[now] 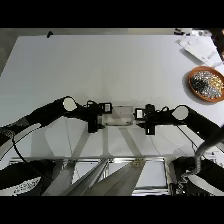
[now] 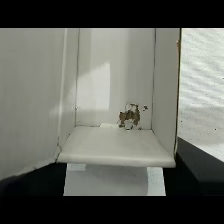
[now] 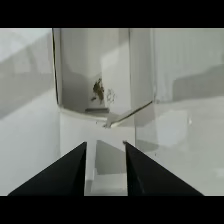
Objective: Fold the box and place the chain.
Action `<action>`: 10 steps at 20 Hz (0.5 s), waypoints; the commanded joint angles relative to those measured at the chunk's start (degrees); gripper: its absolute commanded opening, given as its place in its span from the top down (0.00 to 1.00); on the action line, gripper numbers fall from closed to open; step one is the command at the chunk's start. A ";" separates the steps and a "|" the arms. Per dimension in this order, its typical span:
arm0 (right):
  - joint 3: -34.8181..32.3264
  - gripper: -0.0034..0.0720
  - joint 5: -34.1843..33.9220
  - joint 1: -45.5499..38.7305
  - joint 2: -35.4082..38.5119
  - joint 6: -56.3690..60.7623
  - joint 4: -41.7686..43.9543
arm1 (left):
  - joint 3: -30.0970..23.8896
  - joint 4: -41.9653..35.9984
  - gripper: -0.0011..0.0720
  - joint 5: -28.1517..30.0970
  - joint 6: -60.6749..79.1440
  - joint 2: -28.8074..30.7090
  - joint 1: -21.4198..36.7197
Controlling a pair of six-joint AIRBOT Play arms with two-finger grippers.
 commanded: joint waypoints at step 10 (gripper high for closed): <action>0.02 0.76 -1.95 1.70 -0.94 -10.73 16.13 | -0.02 -0.02 0.59 -0.20 0.02 0.02 0.00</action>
